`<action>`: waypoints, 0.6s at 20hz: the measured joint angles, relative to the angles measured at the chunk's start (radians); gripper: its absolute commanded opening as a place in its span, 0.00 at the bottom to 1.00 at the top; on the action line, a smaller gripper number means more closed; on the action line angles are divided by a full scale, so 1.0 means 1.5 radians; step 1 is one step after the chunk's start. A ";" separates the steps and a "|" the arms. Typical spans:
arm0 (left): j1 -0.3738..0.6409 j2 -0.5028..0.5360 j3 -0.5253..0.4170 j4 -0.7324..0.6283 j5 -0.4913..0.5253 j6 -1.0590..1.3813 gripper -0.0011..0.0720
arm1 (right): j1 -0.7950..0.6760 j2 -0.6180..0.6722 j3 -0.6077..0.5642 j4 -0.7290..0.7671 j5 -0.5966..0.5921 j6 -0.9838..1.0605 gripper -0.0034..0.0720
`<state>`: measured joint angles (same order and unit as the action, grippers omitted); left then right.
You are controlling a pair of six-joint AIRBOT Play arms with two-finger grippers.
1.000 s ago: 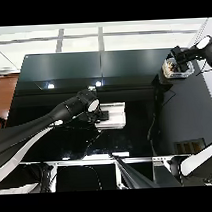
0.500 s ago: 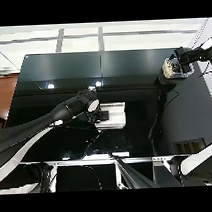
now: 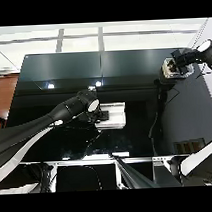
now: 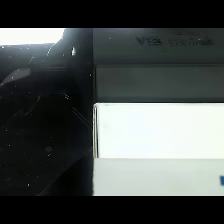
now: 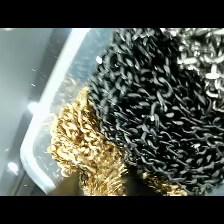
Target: Fold the box and place the chain.
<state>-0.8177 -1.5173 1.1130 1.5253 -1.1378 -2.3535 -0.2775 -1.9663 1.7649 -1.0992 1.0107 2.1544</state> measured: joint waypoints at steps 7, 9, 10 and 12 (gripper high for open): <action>0.000 0.000 0.000 0.000 0.000 0.000 0.05 | -0.001 0.050 0.000 0.004 0.026 -0.176 0.06; 0.000 0.000 0.000 0.000 0.000 0.000 0.05 | -0.001 0.094 0.000 0.004 0.039 -0.241 0.06; 0.000 0.000 0.000 0.000 0.000 0.000 0.05 | -0.001 0.121 0.000 0.003 0.047 -0.272 0.06; 0.000 0.000 0.000 0.000 0.001 0.000 0.05 | -0.001 0.179 0.000 0.001 0.064 -0.323 0.06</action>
<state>-0.8177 -1.5173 1.1130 1.5249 -1.1370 -2.3535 -0.2790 -1.6985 1.7649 -1.0973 1.1072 1.6699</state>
